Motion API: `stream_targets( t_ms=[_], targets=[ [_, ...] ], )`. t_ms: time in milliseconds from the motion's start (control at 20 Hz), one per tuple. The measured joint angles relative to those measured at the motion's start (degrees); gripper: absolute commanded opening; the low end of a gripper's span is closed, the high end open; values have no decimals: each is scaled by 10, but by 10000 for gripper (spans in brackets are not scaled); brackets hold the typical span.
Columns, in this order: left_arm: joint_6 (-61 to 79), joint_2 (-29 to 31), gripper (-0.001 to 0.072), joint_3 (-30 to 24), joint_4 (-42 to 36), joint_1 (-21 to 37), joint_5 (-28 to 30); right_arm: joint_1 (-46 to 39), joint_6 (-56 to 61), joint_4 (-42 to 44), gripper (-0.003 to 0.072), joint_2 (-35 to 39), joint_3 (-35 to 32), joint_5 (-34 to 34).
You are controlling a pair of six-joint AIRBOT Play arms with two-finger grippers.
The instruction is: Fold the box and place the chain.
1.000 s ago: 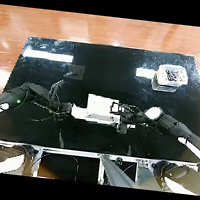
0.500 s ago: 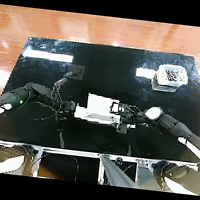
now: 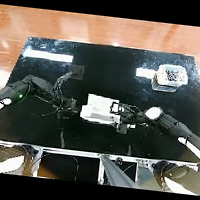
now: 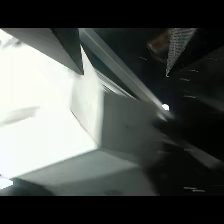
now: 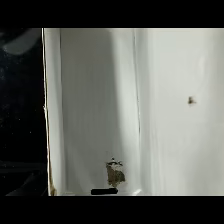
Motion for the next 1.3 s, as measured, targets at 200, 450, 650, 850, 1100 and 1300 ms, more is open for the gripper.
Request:
stream_targets(
  t_ms=[200, 450, 650, 850, 1100, 1300],
  targets=[
    [-1, 0, 624, 12, -14, -2, 20, 0, 0, 0, 546, 0, 0, 0],
    [-1, 0, 624, 15, -31, -21, 23, 0, 2, 0, 546, 0, 0, -2],
    [-1, 0, 623, 19, -41, -47, 4, 0, 4, 0, 546, 0, 0, -4],
    [-16, 1, 613, 35, -43, -72, -18, 0, 4, 0, 546, 0, 0, -5],
    [-69, 1, 606, 60, 2, -119, -40, 0, 4, 0, 546, 0, 0, -5],
    [-120, 1, 558, 76, 48, -153, -52, 0, 4, 0, 546, 0, 0, -5]
  ],
)
